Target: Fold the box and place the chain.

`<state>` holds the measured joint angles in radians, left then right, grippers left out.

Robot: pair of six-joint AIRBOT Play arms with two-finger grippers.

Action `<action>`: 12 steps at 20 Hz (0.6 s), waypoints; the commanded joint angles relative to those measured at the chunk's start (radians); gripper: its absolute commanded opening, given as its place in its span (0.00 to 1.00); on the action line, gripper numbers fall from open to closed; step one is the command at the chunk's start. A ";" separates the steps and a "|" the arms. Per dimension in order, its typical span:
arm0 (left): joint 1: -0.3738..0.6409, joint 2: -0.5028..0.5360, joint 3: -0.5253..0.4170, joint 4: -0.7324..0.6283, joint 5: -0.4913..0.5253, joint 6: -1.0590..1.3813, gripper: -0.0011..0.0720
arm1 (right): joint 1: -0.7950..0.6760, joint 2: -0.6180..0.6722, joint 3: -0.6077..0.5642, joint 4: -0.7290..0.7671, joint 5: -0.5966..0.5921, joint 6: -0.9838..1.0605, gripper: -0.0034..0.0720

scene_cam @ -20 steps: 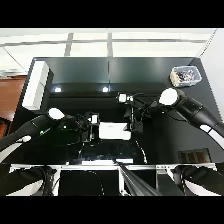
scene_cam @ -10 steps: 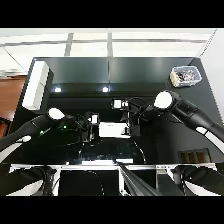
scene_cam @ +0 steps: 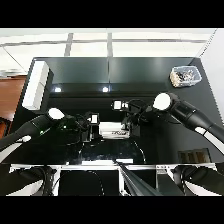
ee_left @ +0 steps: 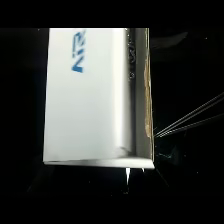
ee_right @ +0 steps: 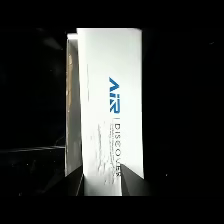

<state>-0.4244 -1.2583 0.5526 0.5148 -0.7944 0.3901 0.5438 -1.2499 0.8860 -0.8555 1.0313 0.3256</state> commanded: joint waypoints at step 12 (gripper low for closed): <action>-0.001 -0.001 0.001 0.000 0.000 0.002 0.54 | 0.011 -0.002 -0.011 -0.014 -0.003 0.003 0.41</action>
<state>-0.4244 -1.2583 0.5526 0.5148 -0.7948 0.3923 0.5480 -1.2514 0.8803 -0.8673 1.0264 0.3283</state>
